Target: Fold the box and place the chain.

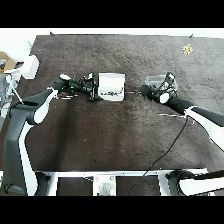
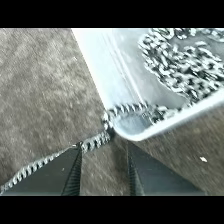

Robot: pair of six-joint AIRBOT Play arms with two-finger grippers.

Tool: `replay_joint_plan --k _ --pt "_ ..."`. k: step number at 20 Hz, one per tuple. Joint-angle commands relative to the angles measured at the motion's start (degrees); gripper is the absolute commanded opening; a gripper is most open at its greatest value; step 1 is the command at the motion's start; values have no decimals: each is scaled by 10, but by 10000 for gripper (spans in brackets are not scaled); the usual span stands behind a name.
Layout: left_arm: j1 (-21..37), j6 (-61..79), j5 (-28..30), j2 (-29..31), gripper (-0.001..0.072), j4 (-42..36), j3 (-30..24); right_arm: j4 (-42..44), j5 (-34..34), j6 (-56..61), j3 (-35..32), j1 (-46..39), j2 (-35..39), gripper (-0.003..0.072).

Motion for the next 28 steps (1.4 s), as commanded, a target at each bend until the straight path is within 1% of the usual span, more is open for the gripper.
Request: replay_joint_plan --k 1,2,3,4,6,7,9,12,14,15,17,19,20,23,28 --pt "0 0 0 0 163 0 0 15 -9 3 15 4 -21 196" --pt "0 0 0 0 163 0 0 15 -8 7 15 4 -21 97" --pt "0 0 0 0 162 0 0 15 -10 7 15 3 -20 22" --pt "0 0 0 0 163 0 0 15 -14 7 15 3 -17 8" --pt "0 0 0 0 163 0 0 15 -11 7 15 6 0 7" --pt "0 0 0 0 163 0 0 9 -6 6 15 13 22 7" --pt "0 0 0 0 163 0 0 -12 -2 5 15 34 76 7" --pt "0 0 0 0 163 0 0 -35 -15 -6 18 84 174 7" --pt "0 0 0 0 163 0 0 -39 -15 -22 43 119 212 6" --pt "0 0 0 0 163 0 0 -51 -15 -22 64 137 216 6" --pt "0 0 0 0 163 0 0 -79 -15 -22 110 177 209 6" --pt "0 0 0 0 163 0 0 -85 -14 -22 134 207 196 6" --pt "0 0 0 0 163 0 0 -95 -11 -22 134 217 191 6" --pt "0 0 0 0 163 0 0 -95 30 -18 134 228 158 6" --pt "0 0 0 0 163 0 0 -88 78 3 134 236 41 6"
